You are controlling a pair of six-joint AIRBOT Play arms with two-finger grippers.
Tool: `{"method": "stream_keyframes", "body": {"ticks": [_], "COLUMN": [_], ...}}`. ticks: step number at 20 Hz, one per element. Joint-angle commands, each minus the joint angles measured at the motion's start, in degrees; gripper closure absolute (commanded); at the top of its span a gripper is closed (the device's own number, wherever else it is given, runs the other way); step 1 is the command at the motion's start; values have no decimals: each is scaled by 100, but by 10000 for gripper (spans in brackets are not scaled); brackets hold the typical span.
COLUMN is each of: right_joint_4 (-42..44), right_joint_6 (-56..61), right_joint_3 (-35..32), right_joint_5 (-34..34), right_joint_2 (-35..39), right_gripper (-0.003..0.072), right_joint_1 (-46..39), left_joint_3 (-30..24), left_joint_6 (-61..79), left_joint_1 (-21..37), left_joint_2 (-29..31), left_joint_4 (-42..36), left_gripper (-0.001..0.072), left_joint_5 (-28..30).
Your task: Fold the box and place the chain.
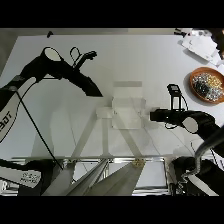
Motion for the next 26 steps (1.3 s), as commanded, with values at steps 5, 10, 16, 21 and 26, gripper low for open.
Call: {"method": "stream_keyframes", "body": {"ticks": [5, 10, 16, 21, 26], "right_joint_4": [85, 144, 153, 151, 155], "right_joint_6": [-31, -68, -68, -66, -66], "right_joint_3": [-4, -4, -4, -4, -4], "right_joint_5": [131, 199, 197, 197, 201], "right_joint_2": [4, 4, 4, 4, 4], "right_gripper": [679, 680, 680, 680, 680], "right_joint_1": [4, 7, 7, 7, 7], "left_joint_3": [0, 0, -2, 0, 0], "left_joint_6": [903, 1314, 1368, 1541, 1930], "left_joint_1": [-636, -732, -855, -970, -1106], "left_joint_2": [-649, -691, -960, -1132, -1130], "left_joint_4": [-535, -785, -881, -1029, -1141], "left_gripper": [15, 38, 44, 161, 414], "left_joint_5": [756, 892, 702, 667, 977]}}
